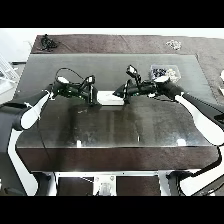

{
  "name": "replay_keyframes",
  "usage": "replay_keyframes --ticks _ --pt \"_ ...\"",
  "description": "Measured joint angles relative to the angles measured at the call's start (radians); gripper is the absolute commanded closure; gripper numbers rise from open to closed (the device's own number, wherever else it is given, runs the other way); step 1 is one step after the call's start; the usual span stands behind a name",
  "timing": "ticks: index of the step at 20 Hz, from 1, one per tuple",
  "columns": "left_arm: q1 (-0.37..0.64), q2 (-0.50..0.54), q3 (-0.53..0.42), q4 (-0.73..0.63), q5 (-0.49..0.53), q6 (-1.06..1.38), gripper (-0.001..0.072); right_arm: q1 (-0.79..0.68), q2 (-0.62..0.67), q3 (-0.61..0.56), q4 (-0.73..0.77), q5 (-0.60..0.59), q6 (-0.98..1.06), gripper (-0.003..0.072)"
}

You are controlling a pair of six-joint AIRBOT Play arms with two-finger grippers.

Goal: Fold the box and place the chain.

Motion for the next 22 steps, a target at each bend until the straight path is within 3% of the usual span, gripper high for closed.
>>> replay_keyframes --ticks 14,22 --pt "0.000 0.000 0.000 0.002 -0.003 0.002 0.0116 0.020 -0.036 0.011 -0.185 0.023 0.232 0.0679" --pt "0.000 0.000 0.000 0.000 -0.003 -0.002 0.0116 0.018 0.179 0.061 -0.189 0.010 0.271 0.0679"
